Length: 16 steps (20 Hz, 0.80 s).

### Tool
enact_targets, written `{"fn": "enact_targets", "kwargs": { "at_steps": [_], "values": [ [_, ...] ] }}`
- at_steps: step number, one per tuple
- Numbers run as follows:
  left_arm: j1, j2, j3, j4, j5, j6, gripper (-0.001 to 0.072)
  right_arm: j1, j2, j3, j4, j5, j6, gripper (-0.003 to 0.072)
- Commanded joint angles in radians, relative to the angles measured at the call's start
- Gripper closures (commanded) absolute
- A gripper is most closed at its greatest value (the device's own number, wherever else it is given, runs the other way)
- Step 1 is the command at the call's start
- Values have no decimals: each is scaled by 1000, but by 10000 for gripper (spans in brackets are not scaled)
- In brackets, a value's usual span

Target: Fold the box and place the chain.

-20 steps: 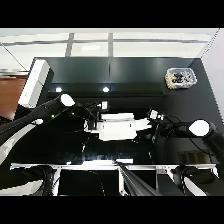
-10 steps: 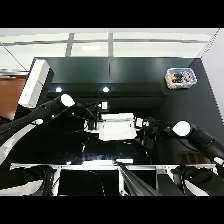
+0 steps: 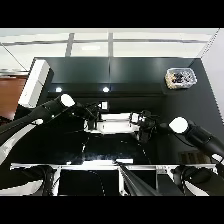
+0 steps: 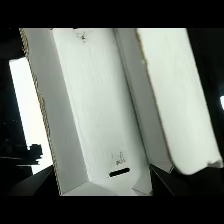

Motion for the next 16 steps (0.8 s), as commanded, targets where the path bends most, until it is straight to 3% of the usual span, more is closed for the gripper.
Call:
{"fn": "enact_targets", "kwargs": {
  "at_steps": [1,9,16],
  "values": [
    [-1,0,-1,0,-2,0,682,-9,-19,23,5,-9,-75,-34],
    [-1,0,-1,0,-5,1,682,-93,-57,42,91,-2,-159,-33],
    [-1,0,-1,0,-8,1,682,-110,-111,42,220,128,-309,-33]
  ]
}}
